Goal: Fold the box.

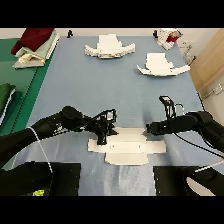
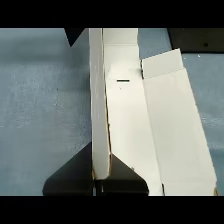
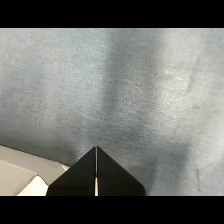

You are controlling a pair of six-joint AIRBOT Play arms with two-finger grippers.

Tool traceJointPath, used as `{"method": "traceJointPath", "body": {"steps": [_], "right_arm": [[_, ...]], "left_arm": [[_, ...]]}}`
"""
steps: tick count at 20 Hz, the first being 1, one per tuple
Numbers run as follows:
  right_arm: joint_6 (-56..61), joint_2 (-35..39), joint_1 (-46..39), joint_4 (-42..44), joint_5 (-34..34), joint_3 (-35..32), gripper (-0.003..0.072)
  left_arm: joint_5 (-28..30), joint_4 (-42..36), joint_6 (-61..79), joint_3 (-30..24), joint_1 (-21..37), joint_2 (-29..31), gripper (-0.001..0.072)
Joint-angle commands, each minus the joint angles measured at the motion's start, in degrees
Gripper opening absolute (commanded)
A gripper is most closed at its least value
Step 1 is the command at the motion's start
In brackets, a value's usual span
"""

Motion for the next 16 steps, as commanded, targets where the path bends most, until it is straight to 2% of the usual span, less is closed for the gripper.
{"method": "traceJointPath", "body": {"steps": [1,4,8,11,16], "right_arm": [[0.5,0.0,0.0,-0.6,0.1,0.2,0.0004],[2.4,0.0,0.0,-1.8,1.3,0.2,0.0003],[5.6,0.0,0.0,-3.7,5.0,0.2,0.0003],[6.0,0.0,0.0,-3.6,6.9,0.2,0.0003],[6.5,0.0,0.0,-3.7,7.8,0.2,0.0003]], "left_arm": [[6.1,-1.7,1.9,0.2,0.0,2.9,0.0012],[6.0,-2.3,5.6,0.0,-0.2,5.7,0.0011],[6.7,-4.3,8.2,-2.5,-0.4,6.0,0.001],[6.6,-13.2,17.0,-5.4,-0.4,6.0,0.0011],[7.7,-13.0,18.7,-6.6,-0.4,5.8,0.0013]]}}
